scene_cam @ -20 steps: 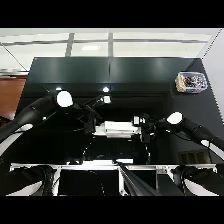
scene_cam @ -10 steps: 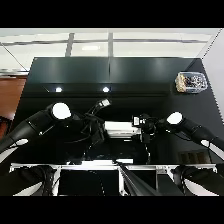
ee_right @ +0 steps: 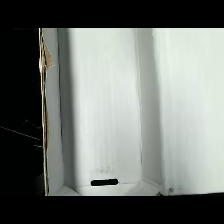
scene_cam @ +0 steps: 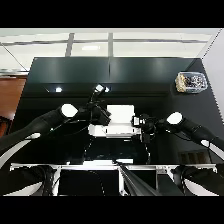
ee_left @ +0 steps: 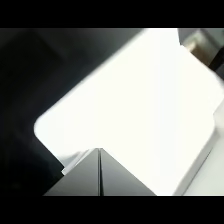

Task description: Fold the box and place the chain.

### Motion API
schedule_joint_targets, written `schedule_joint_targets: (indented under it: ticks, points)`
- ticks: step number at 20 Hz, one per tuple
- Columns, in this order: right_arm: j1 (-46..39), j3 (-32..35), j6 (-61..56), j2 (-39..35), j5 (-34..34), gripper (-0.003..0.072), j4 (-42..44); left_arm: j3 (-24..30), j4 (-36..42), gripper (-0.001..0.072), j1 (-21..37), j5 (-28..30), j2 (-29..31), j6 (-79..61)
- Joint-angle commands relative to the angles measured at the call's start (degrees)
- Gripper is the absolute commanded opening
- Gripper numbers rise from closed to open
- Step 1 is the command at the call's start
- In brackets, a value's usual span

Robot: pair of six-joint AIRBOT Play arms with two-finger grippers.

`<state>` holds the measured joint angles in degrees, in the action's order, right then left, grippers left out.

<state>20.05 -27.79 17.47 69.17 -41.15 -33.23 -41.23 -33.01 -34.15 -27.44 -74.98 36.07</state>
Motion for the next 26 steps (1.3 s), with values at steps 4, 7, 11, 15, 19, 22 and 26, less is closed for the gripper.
schedule_joint_targets:
  ticks: [4, 7, 11, 15, 19, 22, 26]
  points:
    - [0.07, 0.02, -0.09, 0.04, 0.33, 0.0403, 0.20, -3.76, -1.86, 0.0028, 0.70, -9.73, -6.23, -0.57]
    - [0.07, 0.02, -0.09, 0.04, 0.33, 0.0403, 0.20, -6.56, -3.06, 0.0027, 4.87, -14.88, -4.98, -0.37]
    - [0.07, 0.02, -0.09, 0.04, 0.35, 0.0403, 0.20, -6.71, -7.93, 0.0027, 14.34, -26.60, 2.49, 6.36]
    - [0.07, 0.02, -0.09, 0.04, 0.44, 0.0403, 0.20, 1.73, 3.87, 0.0027, 22.03, -31.78, 8.13, -5.73]
    - [0.07, 0.02, -0.09, 0.04, 0.44, 0.0403, 0.20, 5.68, 1.86, 0.0674, 17.73, -33.31, 8.15, -23.85]
    - [0.07, 0.02, -0.09, 0.04, 0.44, 0.0403, 0.20, 5.75, -9.25, 0.0712, 10.93, -23.43, 8.15, -29.97]
    - [0.07, 0.02, -0.09, 0.04, 0.42, 0.0403, 0.20, 5.75, -15.63, 0.0699, 4.79, -14.75, 8.15, -29.92]
